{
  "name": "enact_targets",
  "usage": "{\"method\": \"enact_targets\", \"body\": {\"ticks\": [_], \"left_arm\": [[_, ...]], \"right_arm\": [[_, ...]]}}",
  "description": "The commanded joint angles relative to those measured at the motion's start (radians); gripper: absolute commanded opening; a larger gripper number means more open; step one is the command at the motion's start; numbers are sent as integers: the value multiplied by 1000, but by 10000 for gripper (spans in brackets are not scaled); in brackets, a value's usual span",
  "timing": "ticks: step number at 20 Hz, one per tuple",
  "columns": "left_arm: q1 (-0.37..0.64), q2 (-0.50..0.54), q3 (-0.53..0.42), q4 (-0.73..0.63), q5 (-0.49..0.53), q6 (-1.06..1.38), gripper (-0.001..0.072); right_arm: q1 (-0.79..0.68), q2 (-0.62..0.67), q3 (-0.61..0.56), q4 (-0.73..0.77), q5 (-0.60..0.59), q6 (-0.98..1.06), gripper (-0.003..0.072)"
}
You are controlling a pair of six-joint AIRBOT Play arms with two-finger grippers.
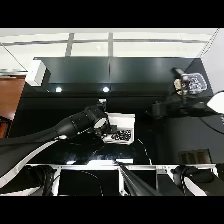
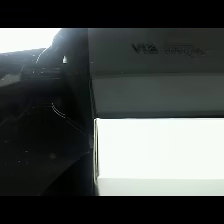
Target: Fold the box and place the chain.
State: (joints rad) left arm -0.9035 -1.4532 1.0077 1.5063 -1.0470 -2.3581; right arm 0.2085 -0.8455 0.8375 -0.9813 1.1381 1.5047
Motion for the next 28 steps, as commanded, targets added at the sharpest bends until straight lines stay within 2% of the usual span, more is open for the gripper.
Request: {"method": "enact_targets", "body": {"ticks": [1, 3, 4, 5, 6, 9, 12, 15, 17, 19, 20, 21, 22, 23, 24, 25, 26, 28], "left_arm": [[0, 1, 0, -8, 25, -3, 28], [0, 1, 0, -8, 22, -7, 29], [3, 1, 5, -8, 15, -29, 85], [4, 1, 13, -3, 2, -71, 302], [3, 1, 27, 3, -1, -76, 479], [-1, 49, 90, 2, -30, 124, 498], [5, 185, 83, 45, -83, 320, 497], [68, 348, 10, 56, -152, 463, 498], [197, 466, -101, 46, -147, 463, 498], [399, 586, -258, -74, -20, 479, 497], [515, 626, -339, -215, 53, 546, 497], [639, 645, -426, -444, 107, 699, 498], [740, 640, -500, -698, 102, 938, 497], [821, 618, -565, -932, 45, 1272, 498], [865, 590, -601, -1042, -85, 1651, 535], [871, 565, -617, -1052, -168, 1861, 667], [857, 542, -629, -1048, -163, 1899, 719], [807, 509, -631, -1013, -154, 2090, 719]], "right_arm": [[-98, 53, 5, -119, 57, 2, 349], [-97, 53, 3, -143, 58, 2, 349], [-97, 53, 3, -142, 56, 2, 349], [-96, 53, 3, -143, 50, 2, 349], [-96, 53, 3, -143, 43, 3, 349], [-96, 53, 3, -144, 33, 2, 349], [-96, 53, 3, -150, 33, 3, 349], [-96, 53, 3, -160, 31, 3, 349], [-96, 53, 3, -161, 27, 8, 349], [-96, 53, 3, -161, 24, 27, 349], [-96, 53, 3, -161, 24, 30, 349], [-96, 53, 3, -161, 24, 30, 349], [-96, 53, 3, -161, 24, 34, 349], [-96, 53, 3, -161, 20, 40, 349], [-96, 53, 3, -161, 12, 49, 349], [-96, 53, 3, -161, 5, 56, 349], [-96, 53, 3, -161, 2, 59, 349], [-96, 53, 3, -161, 3, 60, 349]]}}
